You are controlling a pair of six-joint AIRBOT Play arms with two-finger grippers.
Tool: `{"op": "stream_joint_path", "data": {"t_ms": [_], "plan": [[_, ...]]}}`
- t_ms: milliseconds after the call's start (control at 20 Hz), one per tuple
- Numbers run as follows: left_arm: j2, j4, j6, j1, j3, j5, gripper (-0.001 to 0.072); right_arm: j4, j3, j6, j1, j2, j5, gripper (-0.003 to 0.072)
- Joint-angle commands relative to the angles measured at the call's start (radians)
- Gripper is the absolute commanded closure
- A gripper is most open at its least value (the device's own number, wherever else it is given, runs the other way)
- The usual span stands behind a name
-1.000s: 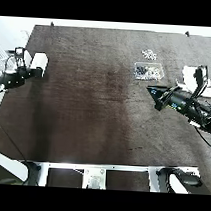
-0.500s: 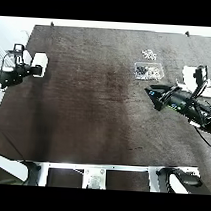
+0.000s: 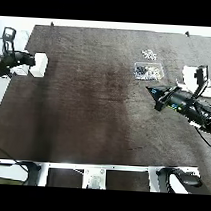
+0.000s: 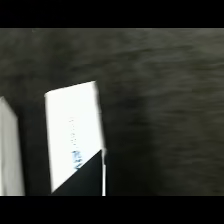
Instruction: Fold the box and place the chain.
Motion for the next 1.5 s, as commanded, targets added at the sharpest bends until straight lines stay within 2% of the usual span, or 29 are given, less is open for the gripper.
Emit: {"op": "stream_joint_path", "data": {"t_ms": [0, 150, 300, 400, 500, 600, 750, 850, 1000, 1300, 1450], "plan": [[0.181, -0.146, 0.160, -0.047, -0.047, -0.199, 0.0695, 0.002, 0.000, -0.005, 0.001, 0.036, -0.060, 0.0673], [0.446, -0.317, 0.342, -0.191, -0.219, 0.016, 0.0695, -0.059, -0.005, -0.004, 0.001, 0.102, -0.188, 0.0674], [0.609, -0.338, 0.401, -0.350, -0.397, 0.146, 0.0695, -0.100, -0.042, -0.004, 0.000, 0.156, -0.309, 0.0675], [0.675, -0.343, 0.427, -0.422, -0.516, 0.154, 0.0695, -0.134, -0.097, -0.005, 0.000, 0.217, -0.343, 0.0675], [0.719, -0.459, 0.512, -0.477, -0.643, 0.171, 0.0695, -0.170, -0.167, -0.005, 0.000, 0.291, -0.344, 0.0674], [0.749, -0.693, 0.710, -0.507, -0.767, 0.161, 0.0695, -0.174, -0.245, -0.004, -0.001, 0.364, -0.344, 0.0674], [0.750, -1.078, 1.041, -0.508, -0.942, 0.031, 0.0695, -0.172, -0.358, -0.004, -0.001, 0.456, -0.345, 0.0673], [0.750, -1.260, 1.207, -0.508, -1.026, 0.005, 0.0694, -0.171, -0.415, -0.003, -0.001, 0.497, -0.359, 0.0672], [0.750, -1.304, 1.264, -0.508, -1.084, 0.019, 0.0690, -0.172, -0.443, -0.005, -0.001, 0.505, -0.359, 0.0673], [0.750, -1.304, 1.263, -0.508, -1.087, 0.037, 0.0688, -0.172, -0.443, -0.004, -0.001, 0.505, -0.359, 0.0672], [0.750, -1.304, 1.263, -0.508, -1.085, 0.013, 0.0688, -0.172, -0.443, -0.004, -0.001, 0.505, -0.359, 0.0672]]}}
